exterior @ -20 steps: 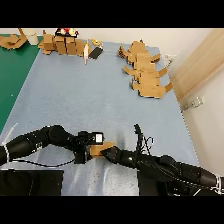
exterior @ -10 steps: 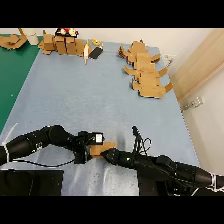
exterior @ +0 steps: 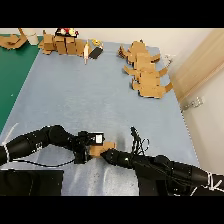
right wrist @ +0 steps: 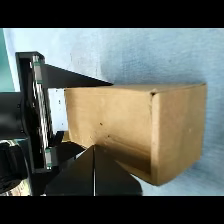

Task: Fold the box.

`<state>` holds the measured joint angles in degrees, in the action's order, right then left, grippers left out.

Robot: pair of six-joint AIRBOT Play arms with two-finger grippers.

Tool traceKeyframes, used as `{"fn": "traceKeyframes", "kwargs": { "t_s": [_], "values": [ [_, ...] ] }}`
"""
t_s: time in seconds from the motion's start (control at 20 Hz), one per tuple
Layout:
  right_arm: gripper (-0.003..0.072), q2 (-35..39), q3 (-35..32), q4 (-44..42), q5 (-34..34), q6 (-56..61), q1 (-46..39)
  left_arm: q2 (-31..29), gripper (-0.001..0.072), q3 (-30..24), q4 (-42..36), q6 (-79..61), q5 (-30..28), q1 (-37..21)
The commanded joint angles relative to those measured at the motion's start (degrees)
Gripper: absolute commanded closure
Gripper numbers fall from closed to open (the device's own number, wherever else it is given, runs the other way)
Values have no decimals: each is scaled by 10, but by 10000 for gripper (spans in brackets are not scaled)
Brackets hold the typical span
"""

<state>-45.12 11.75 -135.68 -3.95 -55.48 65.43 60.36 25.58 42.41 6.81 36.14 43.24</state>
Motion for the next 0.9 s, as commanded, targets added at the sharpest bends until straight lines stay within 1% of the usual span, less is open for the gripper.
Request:
{"fn": "traceKeyframes", "kwargs": {
  "t_s": [0.0, 0.25, 0.45, 0.6, 0.75, 0.8, 0.85],
  "values": [
    [689, 6, 0, 1, -4, 0, 1, 0, 463, 1, 0, 0, 0, 0],
    [688, 86, -2, 25, 1, 0, 3, 0, 463, 1, 0, 0, 0, 0],
    [687, 96, -4, 45, 7, 0, -59, 0, 464, 1, 0, 0, 0, 0],
    [687, 98, -2, 127, 0, 0, -118, 0, 463, 1, 0, 0, 0, 0],
    [687, 94, -2, 175, -30, 0, -206, 0, 463, 1, 0, 0, 0, 0],
    [687, 94, 0, 190, -56, 0, -231, 0, 463, 1, 0, 0, 0, 0],
    [687, 93, 9, 217, -107, 0, -256, 0, 463, 1, 0, 0, 0, 0]
  ]
}}
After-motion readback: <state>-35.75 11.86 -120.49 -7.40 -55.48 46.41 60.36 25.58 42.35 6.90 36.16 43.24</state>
